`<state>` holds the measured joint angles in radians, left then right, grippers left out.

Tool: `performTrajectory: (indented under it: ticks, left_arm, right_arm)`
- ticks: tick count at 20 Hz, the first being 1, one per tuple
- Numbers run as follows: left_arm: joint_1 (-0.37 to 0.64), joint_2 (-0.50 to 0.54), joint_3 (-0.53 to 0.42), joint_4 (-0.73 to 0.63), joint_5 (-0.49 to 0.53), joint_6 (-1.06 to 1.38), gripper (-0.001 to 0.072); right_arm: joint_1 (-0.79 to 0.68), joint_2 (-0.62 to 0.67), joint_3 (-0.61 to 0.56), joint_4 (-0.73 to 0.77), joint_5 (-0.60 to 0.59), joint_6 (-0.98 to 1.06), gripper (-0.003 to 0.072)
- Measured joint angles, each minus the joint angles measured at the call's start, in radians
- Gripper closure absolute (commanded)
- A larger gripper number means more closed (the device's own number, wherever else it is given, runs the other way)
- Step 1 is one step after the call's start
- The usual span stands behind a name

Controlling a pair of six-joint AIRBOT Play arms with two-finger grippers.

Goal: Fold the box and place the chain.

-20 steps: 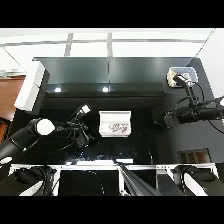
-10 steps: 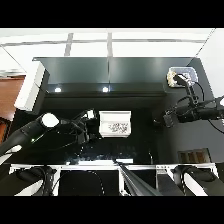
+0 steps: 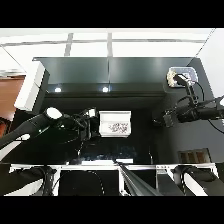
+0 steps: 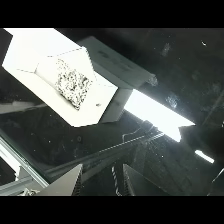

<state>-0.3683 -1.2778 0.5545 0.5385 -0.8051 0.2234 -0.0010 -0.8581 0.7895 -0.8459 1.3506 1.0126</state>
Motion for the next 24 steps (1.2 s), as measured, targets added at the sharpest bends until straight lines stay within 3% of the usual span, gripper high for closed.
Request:
performTrajectory:
  ticks: [17,18,20,23,24]
  left_arm:
    - [-0.061,-0.048,0.052,-0.020,-0.005,0.063,0.0003]
    - [-0.068,-0.048,0.052,-0.020,0.002,0.066,0.0037]
    - [-0.078,-0.048,0.053,-0.020,0.008,0.066,0.0192]
    - [-0.085,-0.048,0.053,-0.019,0.011,0.068,0.0219]
    - [-0.086,-0.048,0.053,-0.019,0.011,0.068,0.0219]
  right_arm:
    - [0.000,0.000,0.000,0.000,-0.023,-0.007,0.0381]
    - [0.000,0.000,0.000,0.000,-0.023,-0.007,0.0381]
    - [0.000,0.000,0.000,0.000,-0.026,-0.008,0.0381]
    - [0.010,0.000,-0.002,0.003,-0.064,-0.008,0.0380]
    - [0.021,-0.001,-0.004,0.003,-0.094,-0.006,0.0327]
